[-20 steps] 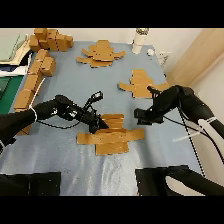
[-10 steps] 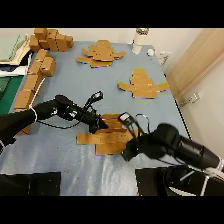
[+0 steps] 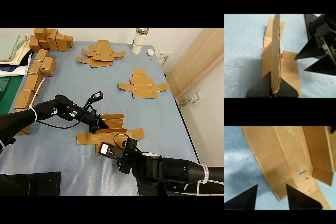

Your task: Fold the box.

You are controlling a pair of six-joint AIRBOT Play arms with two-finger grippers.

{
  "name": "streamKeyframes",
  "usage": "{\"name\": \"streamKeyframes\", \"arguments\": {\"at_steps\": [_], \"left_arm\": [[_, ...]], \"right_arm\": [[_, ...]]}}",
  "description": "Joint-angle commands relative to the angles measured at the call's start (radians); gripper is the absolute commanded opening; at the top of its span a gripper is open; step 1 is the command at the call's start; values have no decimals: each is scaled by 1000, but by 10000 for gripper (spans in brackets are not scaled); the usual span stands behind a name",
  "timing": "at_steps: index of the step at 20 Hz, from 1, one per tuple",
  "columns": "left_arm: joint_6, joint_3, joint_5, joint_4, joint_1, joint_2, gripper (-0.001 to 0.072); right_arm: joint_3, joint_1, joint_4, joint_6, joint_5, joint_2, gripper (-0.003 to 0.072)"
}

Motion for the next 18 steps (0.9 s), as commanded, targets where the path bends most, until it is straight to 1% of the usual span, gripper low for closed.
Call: {"name": "streamKeyframes", "arguments": {"at_steps": [1,2,10,15,17,18], "left_arm": [[0,0,0,0,0,-1,14],[0,0,0,0,-1,-1,14],[0,0,0,0,0,-1,14],[0,0,0,0,0,-1,14],[0,0,0,0,0,-1,14],[0,0,0,0,0,-1,14]], "right_arm": [[-6,16,-58,-10,32,-71,526],[-6,16,-78,-6,33,-77,516],[10,16,-285,135,35,-75,516],[16,16,-217,159,62,-75,518],[18,16,-229,158,69,-73,525],[19,12,-232,157,65,-69,659]]}}
